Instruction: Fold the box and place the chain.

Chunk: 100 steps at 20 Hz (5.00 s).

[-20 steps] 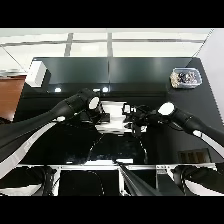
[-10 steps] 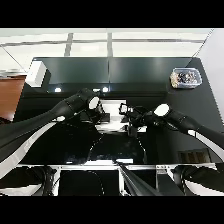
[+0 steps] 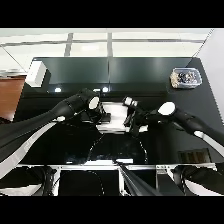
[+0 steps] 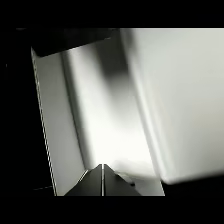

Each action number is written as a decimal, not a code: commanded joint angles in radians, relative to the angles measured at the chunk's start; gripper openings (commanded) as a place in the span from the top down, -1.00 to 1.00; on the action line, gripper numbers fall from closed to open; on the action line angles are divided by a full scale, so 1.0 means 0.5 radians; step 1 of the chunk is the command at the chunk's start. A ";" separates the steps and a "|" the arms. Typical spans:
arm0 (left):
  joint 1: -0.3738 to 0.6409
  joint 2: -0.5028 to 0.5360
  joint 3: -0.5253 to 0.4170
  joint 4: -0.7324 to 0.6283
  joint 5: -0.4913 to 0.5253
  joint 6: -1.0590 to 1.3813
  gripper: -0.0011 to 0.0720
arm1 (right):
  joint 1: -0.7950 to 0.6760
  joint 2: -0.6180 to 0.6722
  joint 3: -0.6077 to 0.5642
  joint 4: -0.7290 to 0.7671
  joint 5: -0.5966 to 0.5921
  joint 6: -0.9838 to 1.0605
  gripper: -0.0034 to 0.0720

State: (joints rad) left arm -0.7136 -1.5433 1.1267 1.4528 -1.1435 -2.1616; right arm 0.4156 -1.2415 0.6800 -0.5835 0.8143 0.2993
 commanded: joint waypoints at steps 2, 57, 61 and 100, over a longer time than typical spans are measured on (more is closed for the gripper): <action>0.002 -0.004 0.000 0.008 0.005 0.001 0.90 | -0.426 0.420 0.070 -0.414 0.619 1.208 0.88; 0.002 -0.034 0.000 0.008 0.020 0.001 0.90 | 0.257 -0.216 0.580 -1.097 0.329 3.171 -0.20; 0.002 -0.034 0.000 0.008 0.020 0.001 0.90 | 0.346 -0.275 0.629 -1.247 0.352 3.329 -0.20; 0.002 -0.034 0.000 0.008 0.019 0.001 0.90 | 0.631 -0.516 0.890 -1.746 0.705 3.914 0.18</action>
State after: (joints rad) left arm -0.7136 -1.5604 1.1271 1.4567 -1.1332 -2.1571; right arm 0.7349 -1.4990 1.1240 -1.4673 1.1790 2.2498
